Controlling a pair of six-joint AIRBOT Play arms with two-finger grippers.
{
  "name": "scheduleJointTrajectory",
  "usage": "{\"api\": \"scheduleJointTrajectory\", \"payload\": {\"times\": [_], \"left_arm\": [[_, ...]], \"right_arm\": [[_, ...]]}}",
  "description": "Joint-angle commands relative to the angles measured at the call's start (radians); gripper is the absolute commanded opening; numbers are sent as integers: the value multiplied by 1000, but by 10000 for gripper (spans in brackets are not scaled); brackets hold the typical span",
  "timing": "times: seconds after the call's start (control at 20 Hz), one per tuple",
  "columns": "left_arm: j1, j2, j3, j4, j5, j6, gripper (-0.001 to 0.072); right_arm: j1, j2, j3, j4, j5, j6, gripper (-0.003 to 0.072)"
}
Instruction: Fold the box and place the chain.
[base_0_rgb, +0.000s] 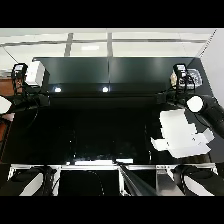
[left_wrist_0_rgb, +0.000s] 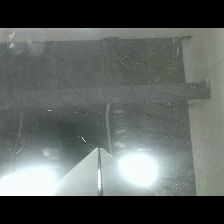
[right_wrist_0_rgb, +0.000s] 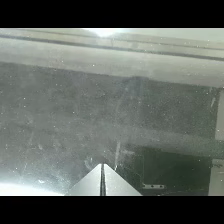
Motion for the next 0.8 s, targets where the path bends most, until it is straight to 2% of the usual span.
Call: {"api": "scheduleJointTrajectory", "payload": {"times": [0.0,0.55,0.75], "left_arm": [[0,0,0,0,0,0,29],[0,0,0,0,0,0,29],[-1,0,0,0,15,0,30]], "right_arm": [[1,0,0,0,0,0,18],[1,0,0,8,-3,4,19],[1,0,0,158,-109,4,19]]}}
